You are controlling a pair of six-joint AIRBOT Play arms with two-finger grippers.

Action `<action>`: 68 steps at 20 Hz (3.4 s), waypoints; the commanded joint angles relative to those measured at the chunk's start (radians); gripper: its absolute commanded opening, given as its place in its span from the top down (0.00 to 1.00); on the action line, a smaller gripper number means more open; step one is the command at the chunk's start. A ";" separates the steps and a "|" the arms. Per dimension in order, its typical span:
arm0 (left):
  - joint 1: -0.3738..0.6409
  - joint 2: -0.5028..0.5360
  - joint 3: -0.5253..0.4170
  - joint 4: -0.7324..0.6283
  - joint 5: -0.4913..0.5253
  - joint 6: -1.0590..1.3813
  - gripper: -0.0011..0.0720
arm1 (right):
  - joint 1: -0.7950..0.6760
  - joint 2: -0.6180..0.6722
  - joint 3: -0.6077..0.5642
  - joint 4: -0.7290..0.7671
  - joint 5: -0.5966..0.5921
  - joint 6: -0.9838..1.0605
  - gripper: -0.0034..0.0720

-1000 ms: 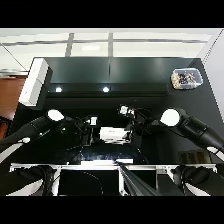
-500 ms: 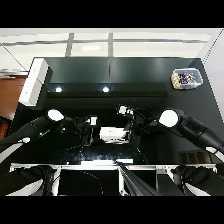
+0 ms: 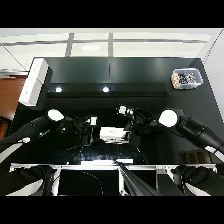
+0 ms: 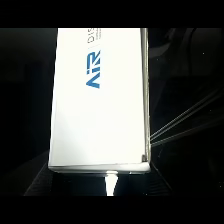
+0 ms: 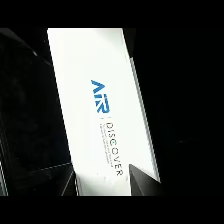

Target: Fold the box and place the chain.

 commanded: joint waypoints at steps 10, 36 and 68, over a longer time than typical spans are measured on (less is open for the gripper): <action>0.000 0.000 0.001 0.000 0.000 0.001 0.35 | 0.002 -0.029 -0.005 -0.018 0.005 0.012 0.46; 0.000 0.000 0.001 -0.004 0.012 -0.008 0.35 | 0.000 -0.026 0.057 -0.081 0.091 0.098 0.46; 0.000 0.000 0.001 -0.004 0.013 -0.009 0.35 | -0.142 -0.085 -0.056 0.509 0.120 0.539 0.92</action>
